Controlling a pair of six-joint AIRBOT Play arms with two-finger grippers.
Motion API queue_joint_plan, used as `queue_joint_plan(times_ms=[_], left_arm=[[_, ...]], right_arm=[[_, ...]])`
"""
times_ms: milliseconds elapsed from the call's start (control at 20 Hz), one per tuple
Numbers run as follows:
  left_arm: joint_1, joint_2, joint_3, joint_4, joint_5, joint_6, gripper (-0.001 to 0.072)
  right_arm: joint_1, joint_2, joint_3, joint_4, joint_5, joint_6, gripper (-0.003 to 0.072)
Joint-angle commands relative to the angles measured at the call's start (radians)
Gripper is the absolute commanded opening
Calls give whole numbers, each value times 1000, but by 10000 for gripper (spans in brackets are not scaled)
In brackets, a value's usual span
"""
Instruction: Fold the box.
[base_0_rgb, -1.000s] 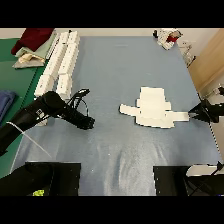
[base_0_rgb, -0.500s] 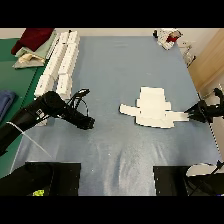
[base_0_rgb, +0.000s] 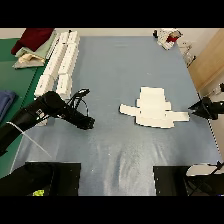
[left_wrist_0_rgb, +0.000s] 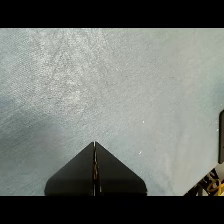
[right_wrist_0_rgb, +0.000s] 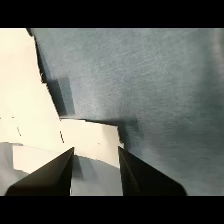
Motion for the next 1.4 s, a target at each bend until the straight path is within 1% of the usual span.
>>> queue_joint_plan(times_ms=[0, 300, 450, 500, 550, 650, 700, 750, 800, 950, 1050, 1150, 1350], left_arm=[[0, 0, 0, 0, 0, 0, 10], [0, 0, 0, 0, 0, 0, 10], [0, 0, 0, 0, 0, 0, 10], [0, 0, 0, 0, 0, 0, 10], [0, 0, 0, 0, 0, 0, 10], [0, 0, 0, 0, 0, 0, 10], [0, 0, 0, 0, 0, 0, 10], [0, 0, 0, 0, 0, 0, 10], [0, 0, 0, 0, 0, 0, 10], [0, 0, 0, 0, 0, 0, 10], [0, 0, 0, 0, 0, 0, 10], [0, 0, 0, 0, 2, 0, 10], [0, 0, 0, 0, 3, 0, 10]], right_arm=[[-3, -9, 3, -19, 28, 12, 405], [5, -57, -65, 11, 11, -19, 405], [47, -58, -84, 39, -24, -56, 405], [66, -56, -84, 58, -38, -68, 388], [87, -55, -84, 79, -54, -82, 290], [132, -55, -84, 89, -69, -88, 252], [151, -55, -84, 90, -74, -88, 127], [171, -53, -84, 91, -77, -88, 34], [190, -50, -84, 93, -80, -89, 3], [258, -26, -86, 113, -89, -87, 2], [321, 10, -110, 180, -84, -87, 2], [400, 61, -175, 238, -51, -86, 2], [555, 207, -377, 244, 74, -31, 2]])
